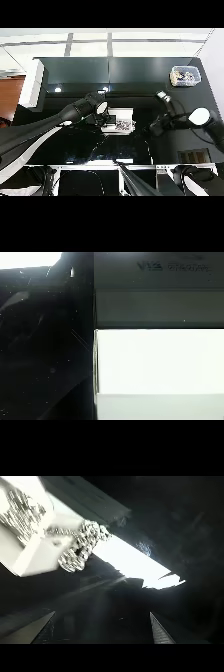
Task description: Fold the box and place the chain.
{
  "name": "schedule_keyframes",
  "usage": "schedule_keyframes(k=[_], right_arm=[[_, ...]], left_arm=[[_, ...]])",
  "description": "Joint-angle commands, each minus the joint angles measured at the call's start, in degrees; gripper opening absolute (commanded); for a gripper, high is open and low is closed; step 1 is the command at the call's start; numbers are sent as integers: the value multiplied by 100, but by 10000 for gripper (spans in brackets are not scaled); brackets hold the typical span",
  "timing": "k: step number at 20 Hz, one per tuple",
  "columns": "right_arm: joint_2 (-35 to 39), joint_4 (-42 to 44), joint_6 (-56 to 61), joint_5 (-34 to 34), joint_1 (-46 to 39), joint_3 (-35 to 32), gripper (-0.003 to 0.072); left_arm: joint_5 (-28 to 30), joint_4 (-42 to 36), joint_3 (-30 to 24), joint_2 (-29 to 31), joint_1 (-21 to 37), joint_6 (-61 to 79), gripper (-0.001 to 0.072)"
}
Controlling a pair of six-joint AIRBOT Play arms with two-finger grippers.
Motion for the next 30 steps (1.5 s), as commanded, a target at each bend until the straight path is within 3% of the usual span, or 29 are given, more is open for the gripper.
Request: schedule_keyframes(k=[1, 5, 7, 20, 30], right_arm=[[81, -173, -2385, -1311, 568, -660, 708], [-621, 1392, -5217, -1338, 636, -581, 707], [-970, 1803, -5899, -1150, 638, -407, 707], [-1770, 1858, -6271, -1196, 649, 138, 707], [-1917, 1799, -6271, -1130, 647, 138, 707]], left_arm=[[0, -9, 2, -4, 2, 2, 31], [7, -13, 2, -4, 2, 2, 31], [7, -13, 2, -4, 4, 2, 31], [9, -15, 2, -33, 2, 2, 31], [7, -15, 2, -33, 2, 2, 31]])
